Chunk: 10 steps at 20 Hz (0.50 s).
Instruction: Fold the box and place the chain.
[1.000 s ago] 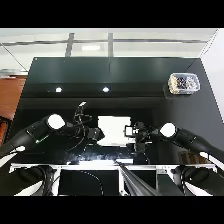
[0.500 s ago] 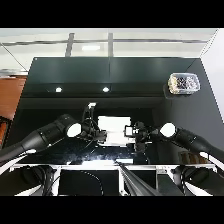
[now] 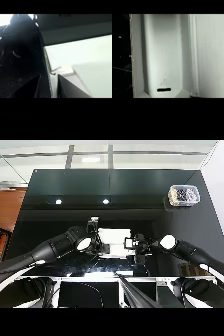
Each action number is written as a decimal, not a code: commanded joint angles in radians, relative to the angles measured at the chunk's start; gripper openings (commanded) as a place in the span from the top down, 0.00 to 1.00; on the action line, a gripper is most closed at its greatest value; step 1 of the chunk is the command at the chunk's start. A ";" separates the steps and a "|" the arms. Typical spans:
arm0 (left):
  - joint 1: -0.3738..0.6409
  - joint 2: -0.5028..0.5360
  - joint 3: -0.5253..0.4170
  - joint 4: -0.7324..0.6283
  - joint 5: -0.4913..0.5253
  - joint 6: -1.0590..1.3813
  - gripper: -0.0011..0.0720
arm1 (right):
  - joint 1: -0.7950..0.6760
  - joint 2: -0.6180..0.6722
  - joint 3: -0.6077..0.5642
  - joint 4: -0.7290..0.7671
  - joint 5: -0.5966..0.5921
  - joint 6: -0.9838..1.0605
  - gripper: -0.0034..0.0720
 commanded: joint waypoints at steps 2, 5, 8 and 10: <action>-0.004 -0.019 0.024 0.031 -0.010 -0.064 0.62 | 0.000 0.000 0.000 0.000 0.000 0.000 0.69; -0.021 -0.075 0.082 0.042 -0.049 -0.068 0.62 | 0.000 0.000 0.000 0.000 0.000 0.000 0.69; -0.035 -0.111 0.114 0.058 -0.059 -0.082 0.62 | 0.000 0.000 0.000 0.000 0.001 0.000 0.69; -0.031 -0.116 0.114 0.060 -0.083 -0.099 0.62 | 0.000 0.000 0.000 0.000 0.001 0.000 0.69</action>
